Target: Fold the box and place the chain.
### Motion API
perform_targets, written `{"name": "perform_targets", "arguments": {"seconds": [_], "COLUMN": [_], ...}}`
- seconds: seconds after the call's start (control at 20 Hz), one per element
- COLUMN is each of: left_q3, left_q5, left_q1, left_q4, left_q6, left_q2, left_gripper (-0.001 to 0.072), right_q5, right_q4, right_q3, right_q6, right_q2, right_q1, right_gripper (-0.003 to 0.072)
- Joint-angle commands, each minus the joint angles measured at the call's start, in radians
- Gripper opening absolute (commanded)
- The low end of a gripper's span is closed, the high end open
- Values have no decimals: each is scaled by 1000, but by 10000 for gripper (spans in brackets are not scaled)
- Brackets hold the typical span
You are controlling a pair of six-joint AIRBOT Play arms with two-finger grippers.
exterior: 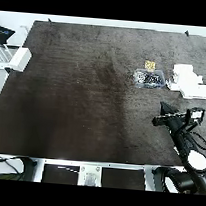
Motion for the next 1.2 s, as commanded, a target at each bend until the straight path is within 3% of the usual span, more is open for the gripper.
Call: {"name": "perform_targets", "arguments": {"seconds": [0.0,0.2,0.4,0.6,0.8,1.15], "left_q3": [-272,-738,-1059,-1203,-1294,-1373], "left_q5": [157,426,440,581,618,615], "left_q1": [1,1,-24,-162,-265,-271], "left_q4": [-87,-299,-497,-512,-507,-506], "left_q6": [118,417,669,658,630,586], "left_q2": [232,541,781,984,1135,1160], "left_gripper": [13,13,13,13,13,18], "right_q5": [0,0,1,1,1,1], "right_q4": [0,0,0,0,0,0], "right_q3": [-2,-2,-2,-2,-2,-2], "right_q6": [0,-3,-3,0,0,0], "right_q2": [0,0,0,0,0,0], "right_q1": [0,0,1,1,1,1], "right_gripper": [10,10,10,10,10,10]}}
